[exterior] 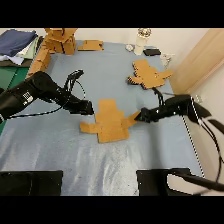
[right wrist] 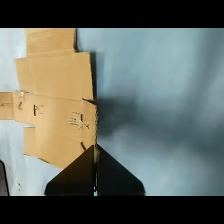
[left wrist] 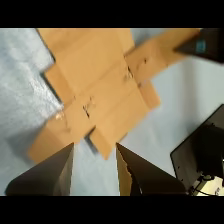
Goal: Fold the box.
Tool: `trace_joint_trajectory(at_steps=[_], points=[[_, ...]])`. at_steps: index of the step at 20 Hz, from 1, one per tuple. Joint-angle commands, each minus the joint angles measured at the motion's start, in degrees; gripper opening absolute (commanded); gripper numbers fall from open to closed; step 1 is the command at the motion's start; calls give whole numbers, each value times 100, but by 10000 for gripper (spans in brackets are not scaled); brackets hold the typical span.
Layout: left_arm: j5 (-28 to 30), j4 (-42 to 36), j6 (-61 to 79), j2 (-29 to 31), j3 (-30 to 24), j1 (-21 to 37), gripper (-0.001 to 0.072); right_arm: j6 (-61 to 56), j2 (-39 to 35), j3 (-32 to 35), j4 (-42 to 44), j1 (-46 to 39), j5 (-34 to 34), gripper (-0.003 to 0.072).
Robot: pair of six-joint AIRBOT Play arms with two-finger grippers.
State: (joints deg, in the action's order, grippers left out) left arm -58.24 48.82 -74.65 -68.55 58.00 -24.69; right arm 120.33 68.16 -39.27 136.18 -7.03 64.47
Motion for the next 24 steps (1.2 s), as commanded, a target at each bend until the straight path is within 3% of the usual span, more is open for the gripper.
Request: trace_joint_trajectory(at_steps=[1,2,3,9,16,18,20,21,24], points=[[-520,0,273,4,-4,122,399,-503,-1552,1606,-164,431,-514,78],[-544,0,326,4,-4,120,399,-529,-1762,1685,-243,428,-560,275],[-546,0,328,4,-4,120,399,-592,-1849,1657,-348,428,-603,310],[-597,-4,319,4,-4,120,399,-378,-1104,861,-448,431,-723,309],[-704,-63,262,2,-4,120,400,208,402,107,17,605,-35,303],[-807,-195,264,2,-4,144,400,289,669,103,20,813,17,280],[-1019,-280,264,-2,-4,271,400,590,767,101,105,1025,-44,62],[-1158,-280,267,-4,-4,402,400,754,745,101,201,1104,-101,16],[-1543,-382,511,-4,-22,977,400,1445,713,107,658,1316,46,2]])
